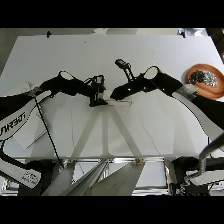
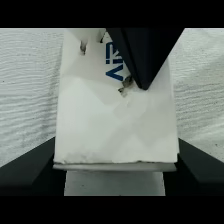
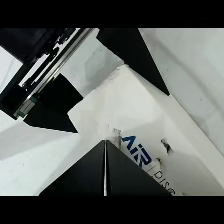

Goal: Fold the box and place the chain.

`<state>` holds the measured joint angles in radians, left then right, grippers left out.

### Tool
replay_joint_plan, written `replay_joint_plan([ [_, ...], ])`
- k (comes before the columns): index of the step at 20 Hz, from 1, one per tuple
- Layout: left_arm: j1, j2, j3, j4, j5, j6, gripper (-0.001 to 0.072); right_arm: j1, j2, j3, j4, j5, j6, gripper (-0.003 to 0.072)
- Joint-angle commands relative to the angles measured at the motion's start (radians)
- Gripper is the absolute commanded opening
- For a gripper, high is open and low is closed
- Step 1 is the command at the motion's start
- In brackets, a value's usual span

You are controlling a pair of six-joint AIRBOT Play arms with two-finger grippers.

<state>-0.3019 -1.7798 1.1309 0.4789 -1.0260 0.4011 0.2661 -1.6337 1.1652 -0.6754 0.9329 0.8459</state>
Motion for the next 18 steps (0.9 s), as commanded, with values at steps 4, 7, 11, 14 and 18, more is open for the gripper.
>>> replay_joint_plan([
  [4, 0.001, 0.000, 0.001, -0.007, 0.005, -0.001, 0.0326, 0.003, 0.011, -0.015, -0.001, -0.023, 0.017, 0.0007],
  [7, 0.001, 0.000, 0.001, -0.007, 0.005, -0.001, 0.0326, 0.003, 0.057, -0.015, 0.002, -0.089, 0.017, 0.0008],
  [11, 0.001, 0.000, 0.001, -0.007, 0.005, -0.001, 0.0326, -0.011, 0.161, -0.015, -0.004, -0.147, 0.014, 0.0007],
  [14, 0.001, 0.000, 0.001, -0.007, 0.005, -0.001, 0.0326, -0.050, 0.215, -0.026, -0.007, -0.102, 0.014, 0.0007],
  [18, 0.001, 0.000, 0.001, -0.007, 0.005, -0.002, 0.0326, -0.082, 0.210, -0.149, 0.009, -0.130, 0.014, 0.0007],
])
